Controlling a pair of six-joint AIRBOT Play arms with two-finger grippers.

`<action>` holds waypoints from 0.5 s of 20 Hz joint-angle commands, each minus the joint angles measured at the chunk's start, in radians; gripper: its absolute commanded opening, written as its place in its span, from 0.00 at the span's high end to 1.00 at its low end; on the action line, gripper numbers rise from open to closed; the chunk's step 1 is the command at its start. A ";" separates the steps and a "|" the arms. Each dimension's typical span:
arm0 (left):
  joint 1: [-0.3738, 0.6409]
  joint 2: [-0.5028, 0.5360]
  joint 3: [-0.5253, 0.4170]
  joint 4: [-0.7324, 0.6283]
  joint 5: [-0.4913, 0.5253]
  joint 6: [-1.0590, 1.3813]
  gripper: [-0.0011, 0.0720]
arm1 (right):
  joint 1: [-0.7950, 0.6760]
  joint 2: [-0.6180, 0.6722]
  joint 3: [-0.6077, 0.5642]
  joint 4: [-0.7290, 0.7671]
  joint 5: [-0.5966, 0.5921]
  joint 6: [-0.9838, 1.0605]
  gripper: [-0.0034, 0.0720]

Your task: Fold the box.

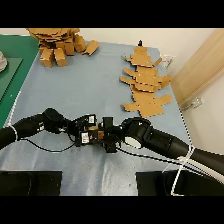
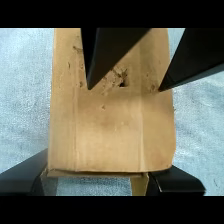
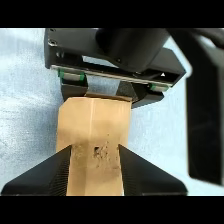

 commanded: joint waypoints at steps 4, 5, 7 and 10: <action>0.000 0.000 0.000 0.000 0.000 0.000 0.44 | 0.008 -0.013 0.001 -0.016 -0.002 0.023 0.37; 0.000 0.000 0.000 0.000 0.000 0.000 0.44 | 0.008 -0.013 0.001 -0.017 -0.002 0.023 0.37; 0.000 0.000 0.000 0.000 0.000 0.000 0.44 | 0.008 -0.013 0.001 -0.017 -0.002 0.023 0.37; 0.000 0.000 0.000 0.000 0.000 0.000 0.44 | 0.008 -0.023 0.001 -0.017 -0.002 0.023 0.41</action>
